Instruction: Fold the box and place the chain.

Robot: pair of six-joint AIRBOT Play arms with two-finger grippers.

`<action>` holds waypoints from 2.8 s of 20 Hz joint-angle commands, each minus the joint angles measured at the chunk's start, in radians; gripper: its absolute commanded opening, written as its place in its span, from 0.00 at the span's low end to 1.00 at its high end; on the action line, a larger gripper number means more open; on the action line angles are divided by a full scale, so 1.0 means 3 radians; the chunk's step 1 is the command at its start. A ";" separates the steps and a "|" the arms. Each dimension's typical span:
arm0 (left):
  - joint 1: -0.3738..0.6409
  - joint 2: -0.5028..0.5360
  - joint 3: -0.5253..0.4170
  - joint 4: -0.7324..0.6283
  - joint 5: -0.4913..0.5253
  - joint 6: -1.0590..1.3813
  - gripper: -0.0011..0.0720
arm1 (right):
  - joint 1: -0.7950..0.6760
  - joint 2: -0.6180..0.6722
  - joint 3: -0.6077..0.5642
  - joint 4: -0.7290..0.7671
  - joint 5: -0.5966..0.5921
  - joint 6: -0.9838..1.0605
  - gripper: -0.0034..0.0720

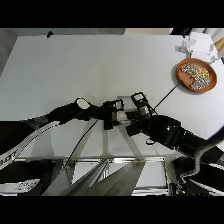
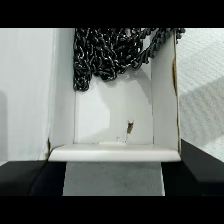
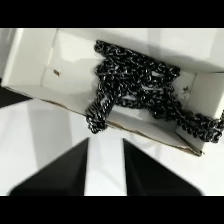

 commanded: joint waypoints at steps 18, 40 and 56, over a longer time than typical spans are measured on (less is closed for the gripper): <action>-0.0001 0.0001 0.0000 0.0000 0.0000 0.0000 0.36 | 0.0001 -0.0687 -0.0037 -0.0006 -0.0348 0.0048 0.35; -0.0001 0.0001 0.0000 0.0001 0.0000 0.0000 0.36 | 0.0001 -0.0729 -0.0038 -0.0248 -0.0426 0.0247 0.14; -0.0001 0.0001 0.0000 0.0000 0.0000 0.0000 0.36 | 0.0000 0.0473 -0.0027 -0.0195 -0.0362 0.0134 0.07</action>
